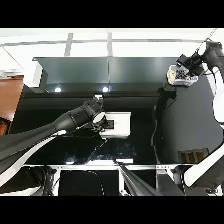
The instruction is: Fold the box and place the chain.
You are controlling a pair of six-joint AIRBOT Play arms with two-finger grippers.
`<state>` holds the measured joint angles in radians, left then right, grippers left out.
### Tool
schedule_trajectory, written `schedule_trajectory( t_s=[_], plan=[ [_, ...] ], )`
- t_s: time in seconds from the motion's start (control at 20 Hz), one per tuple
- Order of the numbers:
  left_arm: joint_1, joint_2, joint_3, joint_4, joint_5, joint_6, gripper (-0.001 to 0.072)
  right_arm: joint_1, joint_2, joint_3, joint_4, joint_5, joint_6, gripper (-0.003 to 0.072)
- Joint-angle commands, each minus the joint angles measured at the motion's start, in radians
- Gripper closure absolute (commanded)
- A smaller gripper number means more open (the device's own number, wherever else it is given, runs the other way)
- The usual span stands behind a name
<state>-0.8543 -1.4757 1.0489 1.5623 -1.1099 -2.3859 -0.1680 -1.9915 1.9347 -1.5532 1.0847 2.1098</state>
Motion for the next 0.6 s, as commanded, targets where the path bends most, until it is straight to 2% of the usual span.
schedule_trajectory(
  t_s=[0.0, 0.2, 0.25, 0.3, 0.4, 0.45, 0.5, 0.55],
  plan=[
    [0.000, 0.000, 0.000, 0.000, -0.018, 0.000, 0.0686, -0.029, -0.082, 0.097, 0.056, 0.071, -0.002, 0.0101],
    [0.000, 0.000, 0.000, 0.000, -0.030, 0.000, 0.0686, -0.031, -0.100, 0.097, 0.067, 0.073, 0.000, 0.0104],
    [0.000, 0.000, 0.000, 0.000, -0.029, 0.000, 0.0686, -0.031, -0.105, 0.097, 0.082, 0.079, 0.002, 0.0151],
    [0.000, 0.000, 0.000, 0.000, -0.029, 0.000, 0.0686, -0.031, -0.111, 0.097, 0.085, 0.087, 0.013, 0.0151],
    [0.000, 0.000, 0.000, 0.000, -0.029, 0.000, 0.0686, -0.032, -0.118, 0.097, 0.083, 0.101, 0.018, 0.0218],
    [0.000, 0.000, 0.000, 0.000, -0.029, 0.000, 0.0685, -0.032, -0.119, 0.097, 0.082, 0.100, 0.016, 0.0354],
    [0.000, 0.000, 0.000, 0.000, -0.029, 0.000, 0.0686, -0.032, -0.114, 0.097, 0.083, 0.101, 0.004, 0.0610],
    [0.000, 0.000, 0.000, 0.000, -0.029, 0.000, 0.0686, -0.031, -0.107, 0.097, 0.083, 0.101, -0.026, 0.0633]
  ],
)
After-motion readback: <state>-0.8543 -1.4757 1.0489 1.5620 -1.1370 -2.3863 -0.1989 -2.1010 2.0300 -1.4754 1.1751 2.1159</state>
